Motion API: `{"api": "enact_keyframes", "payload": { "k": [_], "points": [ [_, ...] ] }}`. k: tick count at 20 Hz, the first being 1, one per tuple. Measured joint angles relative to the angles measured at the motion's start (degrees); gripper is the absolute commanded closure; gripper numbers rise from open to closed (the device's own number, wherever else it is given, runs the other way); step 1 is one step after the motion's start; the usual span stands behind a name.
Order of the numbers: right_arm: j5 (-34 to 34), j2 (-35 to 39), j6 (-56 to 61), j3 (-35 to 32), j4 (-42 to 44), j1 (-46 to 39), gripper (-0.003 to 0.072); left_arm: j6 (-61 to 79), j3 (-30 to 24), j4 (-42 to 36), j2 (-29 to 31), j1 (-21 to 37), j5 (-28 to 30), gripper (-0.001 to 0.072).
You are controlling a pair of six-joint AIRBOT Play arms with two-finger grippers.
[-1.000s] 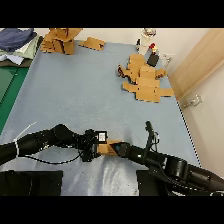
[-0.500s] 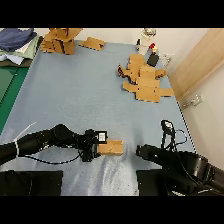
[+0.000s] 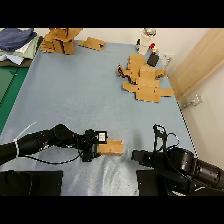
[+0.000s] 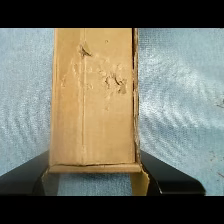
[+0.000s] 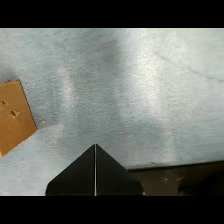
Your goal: Fold the box.
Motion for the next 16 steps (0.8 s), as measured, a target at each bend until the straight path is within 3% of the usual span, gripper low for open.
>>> {"api": "enact_keyframes", "payload": {
  "k": [10,13,16],
  "points": [
    [2.4,-1.3,4.0,0.0,-2.0,0.0,0.0683,-9.0,1.4,1.3,3.8,1.4,2.9,0.0241],
    [2.4,-1.3,4.3,0.0,-3.3,0.0,0.0683,-15.5,1.6,1.7,6.8,6.4,5.2,0.0241],
    [2.4,-1.3,4.4,0.0,-5.0,0.0,0.0683,-21.0,2.0,2.1,8.5,15.8,8.2,0.0241]
  ]
}}
